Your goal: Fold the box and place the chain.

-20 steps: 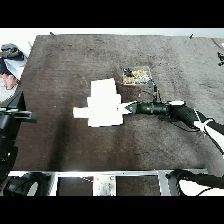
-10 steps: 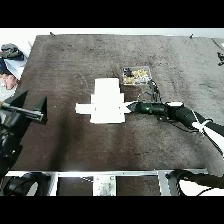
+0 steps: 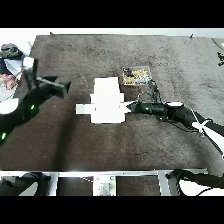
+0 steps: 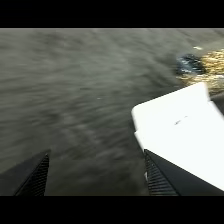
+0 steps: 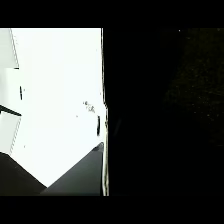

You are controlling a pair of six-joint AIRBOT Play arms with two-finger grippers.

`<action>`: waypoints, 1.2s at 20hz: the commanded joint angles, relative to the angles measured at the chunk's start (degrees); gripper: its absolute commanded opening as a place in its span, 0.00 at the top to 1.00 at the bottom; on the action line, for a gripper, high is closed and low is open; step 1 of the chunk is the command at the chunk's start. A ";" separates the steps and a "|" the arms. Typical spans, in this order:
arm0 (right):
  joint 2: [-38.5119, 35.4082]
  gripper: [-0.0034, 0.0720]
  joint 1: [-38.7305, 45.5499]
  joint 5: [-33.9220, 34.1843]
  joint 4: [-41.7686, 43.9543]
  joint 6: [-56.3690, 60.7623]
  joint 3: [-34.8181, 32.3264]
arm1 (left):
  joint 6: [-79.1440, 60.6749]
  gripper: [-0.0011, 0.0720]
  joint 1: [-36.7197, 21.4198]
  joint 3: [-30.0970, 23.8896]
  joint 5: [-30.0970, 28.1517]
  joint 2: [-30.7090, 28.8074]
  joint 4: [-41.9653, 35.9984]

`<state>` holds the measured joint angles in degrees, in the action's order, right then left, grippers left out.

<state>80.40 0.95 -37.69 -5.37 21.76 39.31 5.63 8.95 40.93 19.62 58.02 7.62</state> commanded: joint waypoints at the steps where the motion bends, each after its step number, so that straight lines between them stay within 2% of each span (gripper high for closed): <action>1: 0.02 0.98 -0.07 -0.44 0.09 -0.15 -0.04 | 6.84 0.13 -2.12 14.67 16.50 17.46 3.82; 5: 0.02 0.98 -0.07 -0.68 0.07 -0.15 -0.04 | 23.30 0.13 -2.34 35.58 35.80 34.80 21.97; 8: 0.02 0.98 -0.07 -0.92 0.13 -0.13 -0.04 | 30.53 0.13 -2.34 49.81 47.89 45.66 25.46; 11: 0.02 0.98 -0.07 -1.09 0.13 -0.13 -0.04 | 34.69 0.13 -2.34 59.34 56.22 53.35 26.93; 12: 0.02 0.98 -0.07 -1.22 0.15 -0.13 -0.04 | 35.52 0.13 -2.34 60.74 57.86 55.21 28.00; 17: 0.02 0.98 -0.04 -1.51 0.31 -0.13 -0.04 | 36.35 0.13 -2.34 61.02 58.21 59.43 29.03; 24: 0.02 0.98 -0.04 -1.97 0.31 -0.13 -0.04 | 33.11 0.13 -2.32 61.07 68.39 63.95 19.15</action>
<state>80.40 0.95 -39.29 -5.10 21.61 39.31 40.23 6.66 101.80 83.15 120.05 31.46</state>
